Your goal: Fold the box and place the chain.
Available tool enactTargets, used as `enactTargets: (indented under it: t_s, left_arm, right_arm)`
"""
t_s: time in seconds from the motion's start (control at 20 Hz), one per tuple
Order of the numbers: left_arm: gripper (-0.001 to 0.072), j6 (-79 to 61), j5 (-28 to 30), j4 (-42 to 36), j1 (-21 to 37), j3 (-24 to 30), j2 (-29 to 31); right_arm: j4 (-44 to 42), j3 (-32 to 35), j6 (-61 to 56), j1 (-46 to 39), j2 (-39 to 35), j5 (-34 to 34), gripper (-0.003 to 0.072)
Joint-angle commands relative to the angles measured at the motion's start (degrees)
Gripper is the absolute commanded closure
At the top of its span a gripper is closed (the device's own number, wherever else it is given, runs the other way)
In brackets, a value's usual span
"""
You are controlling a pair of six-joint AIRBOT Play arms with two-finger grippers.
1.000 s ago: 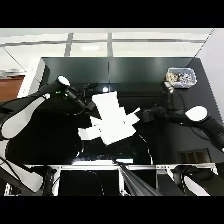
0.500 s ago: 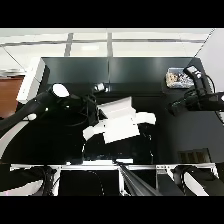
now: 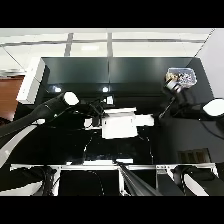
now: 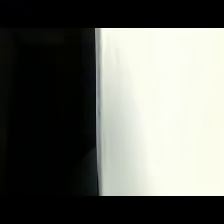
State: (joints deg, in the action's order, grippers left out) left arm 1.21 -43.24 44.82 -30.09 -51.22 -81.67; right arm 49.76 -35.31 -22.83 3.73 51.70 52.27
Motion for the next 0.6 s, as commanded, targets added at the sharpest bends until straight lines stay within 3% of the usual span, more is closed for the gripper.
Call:
enactTargets:
  t_s: [0.0, 0.55]
  left_arm:
    - [0.0684, -0.8, 1.4, 1.7, -0.3, -0.1, -1.3]
    - [0.0684, -0.8, 2.3, 1.6, -0.3, -0.2, -3.6]
  right_arm:
    - [-2.3, 5.4, 15.3, 6.4, 0.0, -2.7, -0.002]
    - [-2.0, 6.4, 21.2, 14.4, 4.6, -3.8, -0.0019]
